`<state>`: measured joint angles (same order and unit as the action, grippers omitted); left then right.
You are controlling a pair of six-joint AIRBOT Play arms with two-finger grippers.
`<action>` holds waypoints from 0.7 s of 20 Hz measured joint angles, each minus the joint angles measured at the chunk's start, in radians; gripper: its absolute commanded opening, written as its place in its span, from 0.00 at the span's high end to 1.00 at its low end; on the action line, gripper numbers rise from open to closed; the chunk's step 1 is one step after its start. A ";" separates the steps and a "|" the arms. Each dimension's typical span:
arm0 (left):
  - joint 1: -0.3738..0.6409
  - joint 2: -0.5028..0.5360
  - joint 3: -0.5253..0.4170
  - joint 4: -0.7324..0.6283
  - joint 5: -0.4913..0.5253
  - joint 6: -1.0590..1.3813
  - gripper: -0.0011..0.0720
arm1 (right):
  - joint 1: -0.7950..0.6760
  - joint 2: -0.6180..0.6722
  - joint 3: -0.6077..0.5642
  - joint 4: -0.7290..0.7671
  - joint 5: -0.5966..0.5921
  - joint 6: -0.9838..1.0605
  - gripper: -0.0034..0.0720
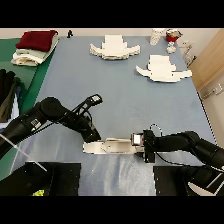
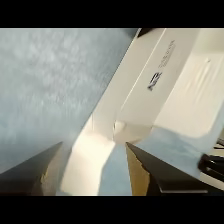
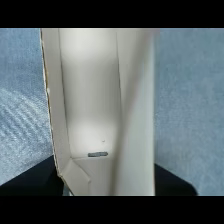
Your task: Fold the box.
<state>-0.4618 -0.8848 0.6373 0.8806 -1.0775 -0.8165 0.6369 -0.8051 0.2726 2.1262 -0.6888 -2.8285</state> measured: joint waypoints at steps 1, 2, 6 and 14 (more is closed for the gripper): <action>0.000 0.016 0.000 0.016 -0.039 -0.069 0.37 | 0.000 0.000 0.000 0.000 0.000 0.000 0.35; -0.001 0.026 -0.001 0.020 -0.068 -0.130 0.72 | 0.000 0.000 0.000 0.000 0.000 0.000 0.35; -0.103 0.039 -0.042 -0.045 -0.118 -0.287 0.96 | 0.000 0.000 0.000 0.000 0.000 0.000 0.35; -0.293 -0.043 -0.057 -0.366 0.215 -0.355 0.96 | 0.000 0.000 0.000 -0.001 0.000 0.000 0.35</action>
